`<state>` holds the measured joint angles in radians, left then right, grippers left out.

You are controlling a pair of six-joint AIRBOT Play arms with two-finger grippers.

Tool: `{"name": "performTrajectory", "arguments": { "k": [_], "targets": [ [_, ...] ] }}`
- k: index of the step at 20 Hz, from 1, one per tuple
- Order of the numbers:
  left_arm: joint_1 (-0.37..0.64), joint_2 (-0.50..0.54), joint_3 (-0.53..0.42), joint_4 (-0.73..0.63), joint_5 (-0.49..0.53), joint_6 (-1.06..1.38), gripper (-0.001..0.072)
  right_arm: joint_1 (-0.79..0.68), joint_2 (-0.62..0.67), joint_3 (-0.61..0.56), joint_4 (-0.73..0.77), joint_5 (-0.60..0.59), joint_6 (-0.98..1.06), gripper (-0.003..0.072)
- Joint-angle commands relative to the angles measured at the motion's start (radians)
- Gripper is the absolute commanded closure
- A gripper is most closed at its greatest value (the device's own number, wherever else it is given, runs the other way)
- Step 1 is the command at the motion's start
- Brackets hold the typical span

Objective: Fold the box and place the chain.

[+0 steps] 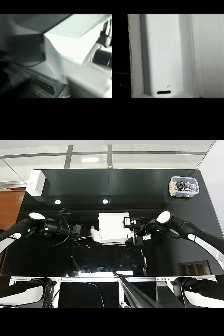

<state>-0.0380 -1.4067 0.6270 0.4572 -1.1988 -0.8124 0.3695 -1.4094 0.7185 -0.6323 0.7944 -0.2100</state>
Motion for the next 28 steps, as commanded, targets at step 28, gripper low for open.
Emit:
{"name": "performTrajectory", "arguments": {
  "k": [28],
  "targets": [
    [-0.551,-0.005,0.381,0.788,0.180,-1.109,0.0254,0.001,0.000,0.000,0.003,-0.003,0.000,0.0265]
  ]
}}
